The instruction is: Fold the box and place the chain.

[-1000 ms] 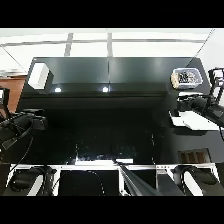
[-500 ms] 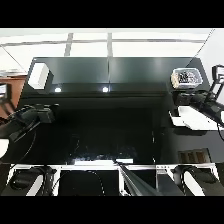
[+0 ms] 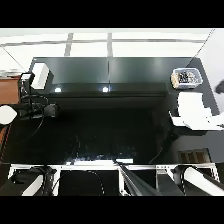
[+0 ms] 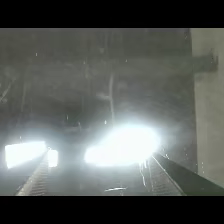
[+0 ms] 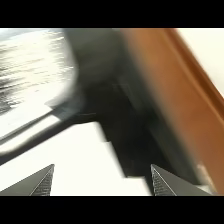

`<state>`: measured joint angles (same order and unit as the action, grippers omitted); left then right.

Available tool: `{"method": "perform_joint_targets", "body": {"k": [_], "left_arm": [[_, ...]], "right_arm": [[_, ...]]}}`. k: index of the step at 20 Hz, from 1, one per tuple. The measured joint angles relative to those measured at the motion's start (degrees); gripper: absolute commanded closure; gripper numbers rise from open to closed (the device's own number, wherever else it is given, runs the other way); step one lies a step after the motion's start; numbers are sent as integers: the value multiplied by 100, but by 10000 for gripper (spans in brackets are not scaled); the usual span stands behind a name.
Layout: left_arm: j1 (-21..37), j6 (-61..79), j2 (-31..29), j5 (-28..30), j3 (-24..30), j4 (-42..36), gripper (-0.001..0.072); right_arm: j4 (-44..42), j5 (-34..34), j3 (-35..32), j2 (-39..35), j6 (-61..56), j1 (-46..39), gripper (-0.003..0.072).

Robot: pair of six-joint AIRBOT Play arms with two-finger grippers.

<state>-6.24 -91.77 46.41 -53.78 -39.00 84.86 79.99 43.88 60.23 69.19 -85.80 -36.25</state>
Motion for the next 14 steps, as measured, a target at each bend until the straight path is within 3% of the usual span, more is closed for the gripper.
{"method": "perform_joint_targets", "body": {"k": [5, 10, 14], "left_arm": [[-2, -249, 304, -116, -28, -31, -4], [-2, -297, 413, -120, -22, -267, -4], [-2, -313, 437, -149, -22, -411, -3]], "right_arm": [[-212, 1803, 1443, 1447, 728, -1368, -26], [-940, 2603, 1781, 2223, 2131, -1641, -26], [-800, 2898, 1838, 2492, 2524, -1499, -24]]}}
